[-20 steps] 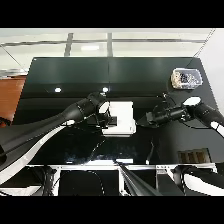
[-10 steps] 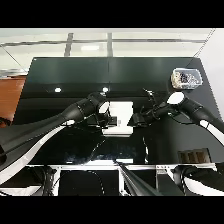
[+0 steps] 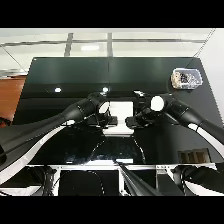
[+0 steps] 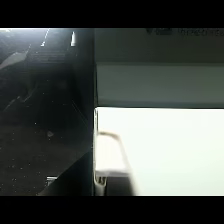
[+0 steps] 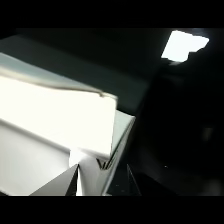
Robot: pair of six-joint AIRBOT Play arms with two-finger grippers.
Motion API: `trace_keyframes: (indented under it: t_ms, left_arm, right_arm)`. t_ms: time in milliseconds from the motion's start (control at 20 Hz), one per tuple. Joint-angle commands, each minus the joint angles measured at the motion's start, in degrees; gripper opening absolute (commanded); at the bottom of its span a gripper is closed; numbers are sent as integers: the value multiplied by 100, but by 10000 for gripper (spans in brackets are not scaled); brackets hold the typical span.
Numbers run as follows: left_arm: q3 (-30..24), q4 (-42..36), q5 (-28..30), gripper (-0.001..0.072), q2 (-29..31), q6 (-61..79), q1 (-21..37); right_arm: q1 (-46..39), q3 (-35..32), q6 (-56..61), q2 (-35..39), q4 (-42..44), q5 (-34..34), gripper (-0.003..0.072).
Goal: Fold the box and place the chain.
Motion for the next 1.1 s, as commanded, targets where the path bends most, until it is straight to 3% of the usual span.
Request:
trace_keyframes:
  t_ms: [0, 150, 450, 500, 550, 600, 700, 950, 1000, 1050]
  left_arm:
    - [2, 7, -7, 30, 2, 4, 7]
    - [2, 11, -9, 30, 2, 4, 7]
    - [2, 7, -17, 30, 2, 4, 48]
    - [2, 9, -24, 30, 2, 4, 50]
    - [2, 9, -22, 30, 2, 4, 50]
    - [2, 9, -22, 30, 2, 4, 50]
    - [2, 9, -20, 30, 2, 4, 50]
    - [2, 7, -11, 30, 2, 4, 48]
    - [2, 7, -13, 30, 2, 4, 48]
    - [2, 7, -11, 30, 2, 4, 48]
  right_arm:
    - [529, 352, 1366, -170, -1152, 234, 344]
    - [809, 555, 2131, -387, -1617, 671, 343]
    - [909, 566, 2535, -544, -1513, 575, 338]
    - [907, 566, 2533, -544, -1449, 540, 250]
    - [907, 566, 2531, -544, -1381, 483, 225]
    - [907, 566, 2529, -544, -1342, 452, 105]
    - [907, 566, 2527, -544, -1285, 422, 12]
    - [890, 568, 2524, -542, -1283, 459, 15]
    - [868, 568, 2524, -542, -1281, 472, 67]
    - [839, 568, 2527, -542, -1272, 474, 222]
